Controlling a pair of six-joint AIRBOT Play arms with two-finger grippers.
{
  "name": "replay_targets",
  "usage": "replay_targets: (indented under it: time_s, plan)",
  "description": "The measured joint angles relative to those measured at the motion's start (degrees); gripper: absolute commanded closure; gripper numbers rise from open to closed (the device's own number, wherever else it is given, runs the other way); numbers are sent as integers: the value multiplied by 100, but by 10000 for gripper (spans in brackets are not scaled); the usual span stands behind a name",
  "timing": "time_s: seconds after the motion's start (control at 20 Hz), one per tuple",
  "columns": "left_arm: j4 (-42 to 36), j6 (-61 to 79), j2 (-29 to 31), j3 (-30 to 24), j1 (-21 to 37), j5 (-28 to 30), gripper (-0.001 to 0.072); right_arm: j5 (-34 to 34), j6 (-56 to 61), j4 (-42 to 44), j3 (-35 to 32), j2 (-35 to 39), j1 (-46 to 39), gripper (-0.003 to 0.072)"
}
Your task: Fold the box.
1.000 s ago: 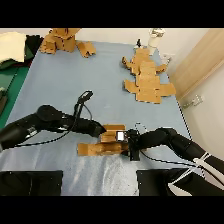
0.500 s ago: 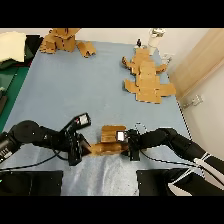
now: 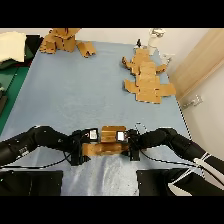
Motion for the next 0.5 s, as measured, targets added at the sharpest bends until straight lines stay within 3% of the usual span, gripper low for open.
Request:
replay_targets:
  time_s: [0.2, 0.5]
  plan:
    - [-175, 131, -400, -4, -101, 391, -11, 0, 0, 0, 0, 0, 0, 246]
    - [-455, 186, -546, 87, -195, 575, -11, 0, 0, -2, 0, 0, 0, 247]
